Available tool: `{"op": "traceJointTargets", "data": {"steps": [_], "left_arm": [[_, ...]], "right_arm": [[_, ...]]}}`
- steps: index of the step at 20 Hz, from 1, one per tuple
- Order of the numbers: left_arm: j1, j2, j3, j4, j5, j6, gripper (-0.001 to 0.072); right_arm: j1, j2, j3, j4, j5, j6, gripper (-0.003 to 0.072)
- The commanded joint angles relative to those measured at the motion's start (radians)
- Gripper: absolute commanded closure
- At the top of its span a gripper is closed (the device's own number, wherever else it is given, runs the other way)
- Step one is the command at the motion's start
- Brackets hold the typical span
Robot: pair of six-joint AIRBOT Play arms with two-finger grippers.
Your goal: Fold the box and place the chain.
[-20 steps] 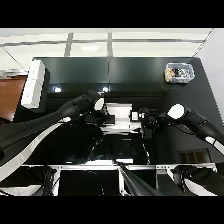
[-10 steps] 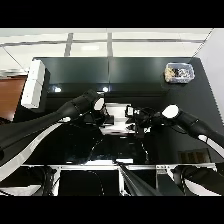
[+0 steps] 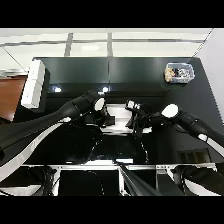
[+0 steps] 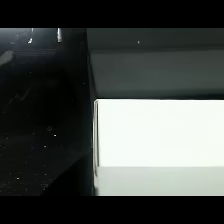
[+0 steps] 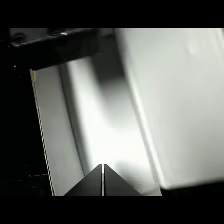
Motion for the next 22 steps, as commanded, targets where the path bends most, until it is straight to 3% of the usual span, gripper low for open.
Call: {"op": "traceJointTargets", "data": {"steps": [1, 4, 6, 9, 12, 16, 20, 21, 22], "left_arm": [[0.001, 0.000, 0.001, 0.003, -0.006, 0.000, 0.0683], [0.001, 0.000, 0.001, 0.003, -0.004, 0.000, 0.0683], [0.001, 0.000, 0.001, 0.003, -0.003, 0.000, 0.0683], [0.000, 0.000, 0.001, 0.002, -0.004, 0.000, 0.0682], [0.000, 0.000, 0.001, 0.002, -0.004, 0.000, 0.0683], [0.000, 0.000, 0.001, 0.002, -0.004, 0.000, 0.0682], [0.000, 0.000, 0.001, 0.001, -0.006, 0.000, 0.0683], [0.000, 0.000, 0.001, -0.002, -0.006, 0.000, 0.0683], [0.000, 0.000, 0.001, -0.007, -0.006, 0.000, 0.0682]], "right_arm": [[-0.111, 0.080, 0.073, -0.166, 0.229, 0.443, 0.0671], [-0.356, 0.161, 0.116, -0.197, 0.396, 0.669, 0.0671], [-0.531, 0.163, 0.080, -0.268, 0.369, 0.821, 0.0671], [-0.697, 0.142, -0.076, -0.259, 0.254, 1.070, 0.0671], [-0.647, 0.065, -0.179, -0.113, 0.236, 0.996, 0.0670], [-0.428, -0.074, -0.177, 0.190, 0.200, 0.821, 0.0670], [-0.333, -0.106, -0.088, 0.201, 0.198, 0.795, 0.0669], [-0.336, -0.106, -0.060, 0.181, 0.232, 0.795, 0.0599], [-0.336, -0.106, -0.030, 0.152, 0.270, 0.794, 0.0290]]}}
